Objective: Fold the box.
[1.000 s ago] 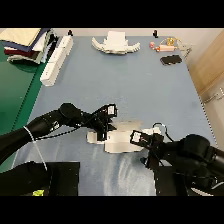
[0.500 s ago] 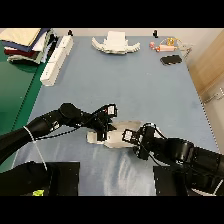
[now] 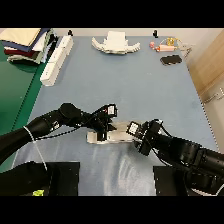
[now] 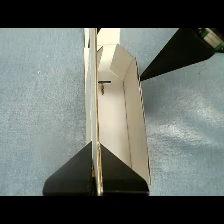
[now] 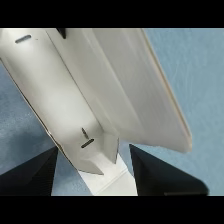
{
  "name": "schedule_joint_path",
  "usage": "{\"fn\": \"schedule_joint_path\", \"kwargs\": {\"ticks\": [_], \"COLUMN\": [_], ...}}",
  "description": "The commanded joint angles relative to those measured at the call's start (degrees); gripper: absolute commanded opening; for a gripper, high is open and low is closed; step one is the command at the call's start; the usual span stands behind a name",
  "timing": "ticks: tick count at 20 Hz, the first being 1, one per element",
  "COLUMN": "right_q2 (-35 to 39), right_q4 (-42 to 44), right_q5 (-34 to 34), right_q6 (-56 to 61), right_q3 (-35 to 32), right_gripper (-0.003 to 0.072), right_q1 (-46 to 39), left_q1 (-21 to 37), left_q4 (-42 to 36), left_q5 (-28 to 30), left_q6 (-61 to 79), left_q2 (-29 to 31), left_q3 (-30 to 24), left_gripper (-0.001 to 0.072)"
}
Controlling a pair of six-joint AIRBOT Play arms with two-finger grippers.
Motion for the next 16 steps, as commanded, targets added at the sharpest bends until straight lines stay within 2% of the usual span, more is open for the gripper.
{"fn": "schedule_joint_path", "kwargs": {"ticks": [1, 3, 5, 7, 8, 9, 10, 12, 16], "right_q2": [-0.5, -0.6, -0.8, -1.9, -3.2, -4.9, -7.1, -10.9, -14.9], "right_q4": [0.0, 8.1, 25.3, 47.0, 55.6, 60.8, 63.5, 63.5, 63.3], "right_q5": [0.6, 4.4, 6.6, 4.2, 1.1, -2.7, -6.7, -10.4, -11.3], "right_q6": [0.3, -11.6, -35.5, -65.7, -77.9, -85.2, -88.8, -88.8, -88.8], "right_q3": [0.0, -0.1, 0.0, 0.1, 0.7, 1.6, 2.8, 5.5, 8.6], "right_gripper": [0.072, 0.072, 0.072, 0.072, 0.072, 0.072, 0.072, 0.072, 0.072], "right_q1": [-3.1, -9.0, -16.4, -24.6, -28.9, -32.4, -35.3, -37.0, -37.1], "left_q1": [0.0, 0.0, 0.0, 0.0, 0.0, 0.0, 0.0, 0.0, 0.0], "left_q4": [0.0, 0.0, 0.0, 0.0, 0.0, 0.0, 0.0, 0.0, 0.0], "left_q5": [0.0, 0.0, -0.1, 0.0, 0.0, 0.0, -0.2, -0.1, -0.1], "left_q6": [0.0, 0.0, 0.0, 0.0, 0.0, 0.0, 0.0, 0.0, 0.0], "left_q2": [0.0, 0.0, 0.0, 0.0, 0.0, 0.0, 0.0, 0.0, 0.0], "left_q3": [0.1, 0.1, 0.1, 0.1, 0.1, 0.1, 0.1, 0.1, 0.1], "left_gripper": [0.0015, 0.0015, 0.0014, 0.0014, 0.0015, 0.0014, 0.0015, 0.0015, 0.0014]}}
